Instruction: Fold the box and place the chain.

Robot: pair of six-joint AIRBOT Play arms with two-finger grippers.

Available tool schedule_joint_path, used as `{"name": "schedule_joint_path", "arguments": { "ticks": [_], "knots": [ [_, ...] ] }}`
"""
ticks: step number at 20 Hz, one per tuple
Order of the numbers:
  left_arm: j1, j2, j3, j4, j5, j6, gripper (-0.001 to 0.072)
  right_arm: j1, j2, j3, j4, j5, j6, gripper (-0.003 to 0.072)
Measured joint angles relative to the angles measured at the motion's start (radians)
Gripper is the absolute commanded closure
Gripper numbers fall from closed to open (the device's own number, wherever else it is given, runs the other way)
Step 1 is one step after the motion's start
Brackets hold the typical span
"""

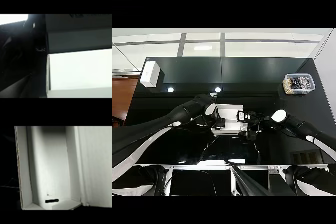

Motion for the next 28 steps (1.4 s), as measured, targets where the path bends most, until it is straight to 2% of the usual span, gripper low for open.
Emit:
{"name": "schedule_joint_path", "arguments": {
  "ticks": [4, 5, 6, 10, 14, 15, 16, 17, 18, 20, 22, 23, 26, 27, 28],
  "knots": [
    [0.000, 0.000, 0.017, 0.011, 0.003, -0.014, 0.0229, 0.000, 0.000, 0.000, 0.000, 0.000, 0.000, 0.0560],
    [0.000, 0.000, 0.018, 0.013, 0.002, -0.020, 0.0262, 0.000, 0.000, 0.000, 0.000, 0.000, 0.000, 0.0560],
    [0.000, 0.000, 0.020, 0.015, 0.000, -0.027, 0.0398, 0.000, 0.000, 0.000, 0.000, 0.000, 0.000, 0.0560],
    [-0.001, 0.000, 0.023, 0.020, -0.002, -0.047, 0.0684, 0.000, 0.000, 0.000, 0.000, 0.000, 0.000, 0.0560],
    [-0.001, -0.005, 0.024, 0.020, -0.001, -0.055, 0.0679, 0.000, 0.000, 0.000, 0.000, 0.000, 0.002, 0.0560],
    [-0.001, -0.006, 0.026, 0.020, -0.002, -0.056, 0.0623, 0.000, 0.000, 0.000, 0.000, 0.000, 0.001, 0.0560],
    [-0.001, -0.007, 0.027, 0.020, -0.002, -0.055, 0.0437, 0.000, 0.000, 0.000, 0.000, 0.000, 0.001, 0.0560],
    [-0.002, -0.009, 0.029, 0.019, -0.005, -0.055, 0.0343, 0.000, 0.000, 0.000, 0.000, 0.000, -0.001, 0.0560],
    [-0.002, -0.008, 0.034, 0.020, -0.008, -0.060, 0.0342, 0.000, 0.000, 0.000, 0.000, 0.000, -0.001, 0.0560],
    [-0.002, -0.008, 0.040, 0.019, -0.006, -0.066, 0.0360, 0.000, 0.000, 0.000, 0.000, 0.000, -0.001, 0.0560],
    [-0.002, -0.008, 0.043, 0.019, -0.009, -0.073, 0.0645, 0.000, 0.000, 0.000, 0.000, 0.000, -0.001, 0.0560],
    [-0.002, -0.008, 0.043, 0.023, -0.018, -0.073, 0.0684, 0.000, 0.000, 0.000, 0.000, 0.000, 0.000, 0.0560],
    [-0.001, -0.008, 0.045, 0.023, -0.018, -0.079, 0.0684, 0.000, 0.000, 0.000, 0.000, 0.000, 0.000, 0.0558],
    [-0.002, -0.008, 0.045, 0.023, -0.019, -0.079, 0.0684, 0.000, 0.000, 0.000, -0.001, -0.002, 0.000, 0.0520],
    [-0.002, -0.008, 0.045, 0.022, -0.019, -0.079, 0.0684, 0.000, 0.000, 0.000, -0.002, -0.004, 0.000, 0.0265]
  ]
}}
